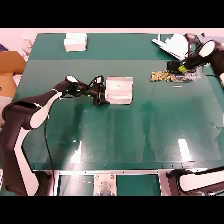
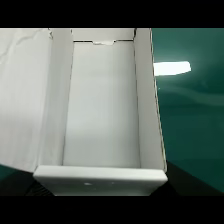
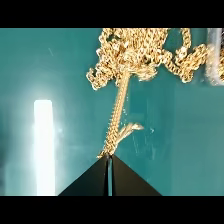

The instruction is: Fold the box and place the chain.

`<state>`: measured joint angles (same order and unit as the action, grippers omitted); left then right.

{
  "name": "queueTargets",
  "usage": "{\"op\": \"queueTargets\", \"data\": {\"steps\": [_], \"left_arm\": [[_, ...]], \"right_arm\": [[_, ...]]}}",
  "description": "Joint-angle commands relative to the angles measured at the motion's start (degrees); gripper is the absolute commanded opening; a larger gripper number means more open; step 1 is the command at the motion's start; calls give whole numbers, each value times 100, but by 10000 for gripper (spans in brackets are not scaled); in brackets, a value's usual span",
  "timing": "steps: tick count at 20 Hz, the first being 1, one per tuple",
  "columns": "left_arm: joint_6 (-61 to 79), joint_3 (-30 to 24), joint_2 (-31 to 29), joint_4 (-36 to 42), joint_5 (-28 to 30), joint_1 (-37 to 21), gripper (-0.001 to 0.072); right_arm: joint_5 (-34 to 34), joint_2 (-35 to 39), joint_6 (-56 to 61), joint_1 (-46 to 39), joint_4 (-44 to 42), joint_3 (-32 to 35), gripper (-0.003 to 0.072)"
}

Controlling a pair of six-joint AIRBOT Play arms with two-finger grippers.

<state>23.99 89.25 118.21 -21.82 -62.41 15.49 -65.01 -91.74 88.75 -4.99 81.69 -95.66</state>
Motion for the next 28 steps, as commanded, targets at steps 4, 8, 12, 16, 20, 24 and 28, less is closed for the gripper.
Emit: {"op": "queueTargets", "data": {"steps": [4, 8, 12, 16, 20, 24, 28], "left_arm": [[2, 2, 0, 0, 2, -7, 362], [2, 2, 0, 0, 2, -7, 362], [2, 2, 0, 0, 2, -7, 362], [2, 2, 0, 0, 2, -7, 362], [2, 2, 0, 0, 2, -7, 362], [2, 2, 0, 0, 2, -7, 362], [2, 2, 0, 0, 2, -7, 362]], "right_arm": [[-306, 1272, -225, 498, -11, -4, 10], [-299, 1971, -225, 981, -11, -4, 10], [-63, 2481, -225, 1558, -9, -13, 10], [-17, 2616, -225, 2111, -15, -98, 10], [162, 2618, -269, 2588, -7, -496, 10], [151, 2625, -260, 2973, -26, -719, 10], [155, 2625, -199, 3528, -31, -721, 10]]}}
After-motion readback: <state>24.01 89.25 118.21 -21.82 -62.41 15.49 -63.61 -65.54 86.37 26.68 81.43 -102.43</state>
